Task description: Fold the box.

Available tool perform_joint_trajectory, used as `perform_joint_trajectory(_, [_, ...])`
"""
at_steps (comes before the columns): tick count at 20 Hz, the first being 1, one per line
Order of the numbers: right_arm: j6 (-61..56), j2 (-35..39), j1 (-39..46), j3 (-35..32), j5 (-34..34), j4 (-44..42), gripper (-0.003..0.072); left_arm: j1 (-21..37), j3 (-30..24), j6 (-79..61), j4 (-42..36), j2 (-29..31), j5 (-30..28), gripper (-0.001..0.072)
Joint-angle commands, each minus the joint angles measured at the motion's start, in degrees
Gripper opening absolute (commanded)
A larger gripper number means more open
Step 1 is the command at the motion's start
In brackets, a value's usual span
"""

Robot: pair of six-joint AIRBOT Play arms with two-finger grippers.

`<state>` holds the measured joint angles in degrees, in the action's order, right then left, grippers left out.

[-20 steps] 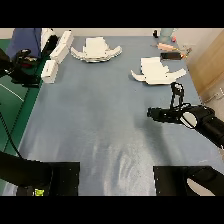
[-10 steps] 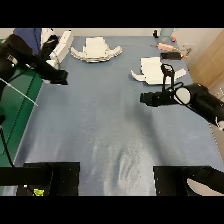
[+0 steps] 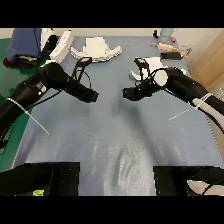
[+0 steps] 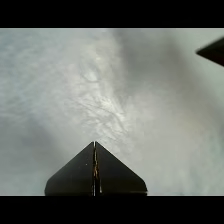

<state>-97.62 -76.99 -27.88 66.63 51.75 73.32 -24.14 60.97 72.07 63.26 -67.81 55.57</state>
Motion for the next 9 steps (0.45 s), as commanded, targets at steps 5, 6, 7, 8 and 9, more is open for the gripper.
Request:
perform_joint_trajectory(5, [0.7,-1.0,-0.9,1.2,0.7,-1.6,0.0002,-3.0,-1.9,1.0,-0.5,0.7,0.0,0.0015])
perform_joint_trajectory(6, [0.7,-1.0,-0.9,1.2,0.7,-1.6,0.0002,-3.0,-1.9,1.0,-0.5,0.7,0.0,0.0015])
perform_joint_trajectory(7, [0.7,-1.0,-0.9,1.2,0.7,-1.6,0.0002,-3.0,-1.9,1.0,-0.5,0.7,0.0,0.0015])
perform_joint_trajectory(8, [0.7,-1.0,-0.9,1.2,0.7,-1.6,0.0002,-3.0,-1.9,1.0,-0.5,0.7,0.0,0.0015])
perform_joint_trajectory(9, [0.7,-1.0,-0.9,1.2,0.7,-1.6,0.0002,-3.0,-1.9,1.0,-0.5,0.7,0.0,0.0015])
